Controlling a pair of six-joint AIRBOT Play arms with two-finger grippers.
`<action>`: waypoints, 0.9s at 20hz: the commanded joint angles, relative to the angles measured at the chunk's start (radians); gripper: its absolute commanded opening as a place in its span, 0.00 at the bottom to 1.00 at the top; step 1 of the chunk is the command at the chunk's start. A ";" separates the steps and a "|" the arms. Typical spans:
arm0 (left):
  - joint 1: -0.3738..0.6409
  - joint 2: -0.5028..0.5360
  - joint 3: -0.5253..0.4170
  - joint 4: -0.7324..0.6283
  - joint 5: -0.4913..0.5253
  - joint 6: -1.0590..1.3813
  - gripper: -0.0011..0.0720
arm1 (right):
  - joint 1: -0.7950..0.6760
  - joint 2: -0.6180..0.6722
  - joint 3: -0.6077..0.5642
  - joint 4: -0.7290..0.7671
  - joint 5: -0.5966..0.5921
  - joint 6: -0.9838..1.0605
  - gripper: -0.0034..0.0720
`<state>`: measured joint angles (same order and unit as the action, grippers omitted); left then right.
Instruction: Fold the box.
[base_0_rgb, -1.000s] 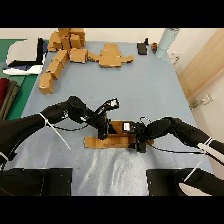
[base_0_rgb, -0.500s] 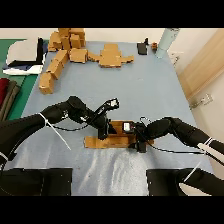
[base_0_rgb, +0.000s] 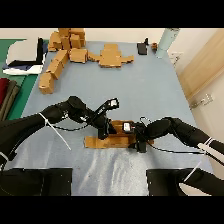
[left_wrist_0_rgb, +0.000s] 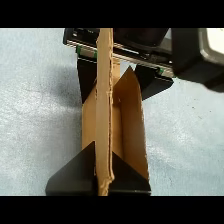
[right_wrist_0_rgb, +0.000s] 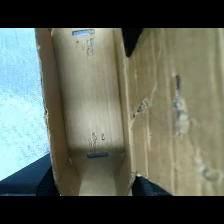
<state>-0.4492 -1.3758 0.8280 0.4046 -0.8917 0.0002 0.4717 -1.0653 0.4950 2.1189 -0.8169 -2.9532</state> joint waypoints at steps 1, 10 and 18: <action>0.000 0.000 0.000 0.000 0.000 -0.001 0.03 | 0.000 0.000 0.000 0.000 0.000 0.001 0.63; 0.002 0.009 0.000 0.028 0.026 -0.156 0.54 | 0.000 0.000 0.000 -0.003 0.000 0.001 0.63; 0.088 0.222 0.001 0.423 -0.126 -0.822 0.96 | 0.000 0.000 0.000 -0.002 0.000 0.002 0.63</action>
<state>-0.3908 -1.2274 0.8284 0.6758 -0.9176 -0.5312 0.4717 -1.0653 0.4950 2.1162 -0.8173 -2.9524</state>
